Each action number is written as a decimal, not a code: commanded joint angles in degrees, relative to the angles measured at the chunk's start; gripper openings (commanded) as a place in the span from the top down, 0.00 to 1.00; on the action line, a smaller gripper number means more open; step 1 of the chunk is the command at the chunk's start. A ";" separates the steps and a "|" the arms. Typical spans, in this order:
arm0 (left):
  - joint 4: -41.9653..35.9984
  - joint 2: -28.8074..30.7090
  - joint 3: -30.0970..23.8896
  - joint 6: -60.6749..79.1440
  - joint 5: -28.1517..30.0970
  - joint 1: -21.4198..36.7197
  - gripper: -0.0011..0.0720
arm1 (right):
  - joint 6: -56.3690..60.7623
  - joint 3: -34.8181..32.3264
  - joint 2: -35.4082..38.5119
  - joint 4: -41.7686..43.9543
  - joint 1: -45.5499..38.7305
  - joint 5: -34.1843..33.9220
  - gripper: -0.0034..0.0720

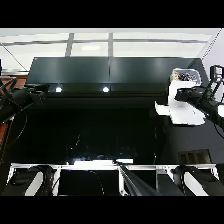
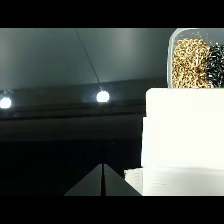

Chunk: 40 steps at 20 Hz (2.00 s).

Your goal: Fold the box and place the chain.

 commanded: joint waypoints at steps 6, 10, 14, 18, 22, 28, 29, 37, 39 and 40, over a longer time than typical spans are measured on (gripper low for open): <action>-0.44 -0.04 -0.02 0.00 -0.02 -0.02 0.94 | 0.00 -0.02 0.02 0.00 0.07 0.02 0.93; -2.34 -0.04 -0.02 0.00 0.00 -0.02 0.94 | 0.00 -0.02 0.02 0.00 0.07 0.02 0.93; -2.73 -0.11 -0.04 0.02 -0.48 -0.02 0.94 | 0.09 -0.02 0.02 0.59 0.17 0.07 0.93; -2.54 -1.51 -0.09 0.02 -1.03 -0.02 0.94 | 0.13 -0.02 0.02 9.11 0.17 -2.19 0.93; -2.51 -5.75 -0.85 0.02 -0.96 -0.02 0.09 | 0.92 0.26 0.02 7.21 -2.91 -2.32 0.01; -2.49 -6.27 -0.72 0.02 -3.80 -0.02 0.01 | 26.23 14.80 -4.61 -28.41 -32.04 13.31 0.02; -2.51 -6.27 -0.74 0.02 -4.39 -0.02 0.01 | 28.48 17.31 -7.04 -28.44 -38.25 15.32 0.02; -3.15 -6.34 -0.74 -0.57 -6.93 -0.17 0.01 | 4.37 31.08 -34.12 -4.85 -54.66 39.85 0.02; -3.28 -6.34 -0.74 -0.61 -5.86 -0.44 0.01 | 1.38 36.44 -40.19 -5.64 -52.43 47.01 0.02; -3.45 -6.34 -0.74 -0.61 -5.79 -0.42 0.01 | 0.61 38.86 -42.32 -6.51 -50.90 48.35 0.02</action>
